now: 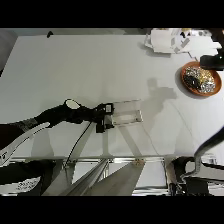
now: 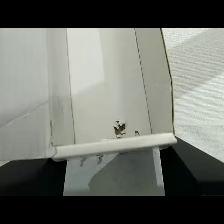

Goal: Fold the box and place the chain.

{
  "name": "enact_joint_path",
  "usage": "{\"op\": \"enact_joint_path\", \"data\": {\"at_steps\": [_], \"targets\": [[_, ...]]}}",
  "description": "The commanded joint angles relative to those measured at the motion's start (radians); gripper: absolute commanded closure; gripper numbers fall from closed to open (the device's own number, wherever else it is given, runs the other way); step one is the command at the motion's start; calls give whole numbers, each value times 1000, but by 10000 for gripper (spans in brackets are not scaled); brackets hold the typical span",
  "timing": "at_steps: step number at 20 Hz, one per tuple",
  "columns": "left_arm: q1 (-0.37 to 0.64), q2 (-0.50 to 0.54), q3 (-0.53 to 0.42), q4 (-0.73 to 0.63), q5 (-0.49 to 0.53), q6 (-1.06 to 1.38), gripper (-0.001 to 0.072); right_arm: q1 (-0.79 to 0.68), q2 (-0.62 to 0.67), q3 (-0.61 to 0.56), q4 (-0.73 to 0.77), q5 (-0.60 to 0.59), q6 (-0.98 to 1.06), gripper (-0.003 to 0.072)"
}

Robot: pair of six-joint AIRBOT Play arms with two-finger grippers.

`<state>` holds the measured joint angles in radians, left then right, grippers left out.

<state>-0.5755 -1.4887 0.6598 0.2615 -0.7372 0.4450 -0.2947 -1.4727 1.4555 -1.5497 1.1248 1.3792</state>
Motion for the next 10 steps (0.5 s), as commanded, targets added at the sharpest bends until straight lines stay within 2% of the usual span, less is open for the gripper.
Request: {"op": "enact_joint_path", "data": {"at_steps": [1,5,10], "targets": [[0,0,0,0,0,0,573,-52,-135,12,8,-61,-42,448],[0,0,0,0,0,0,573,-52,-261,12,17,-80,-15,437],[0,0,0,0,0,0,573,-52,-301,12,17,-135,-15,438]]}}
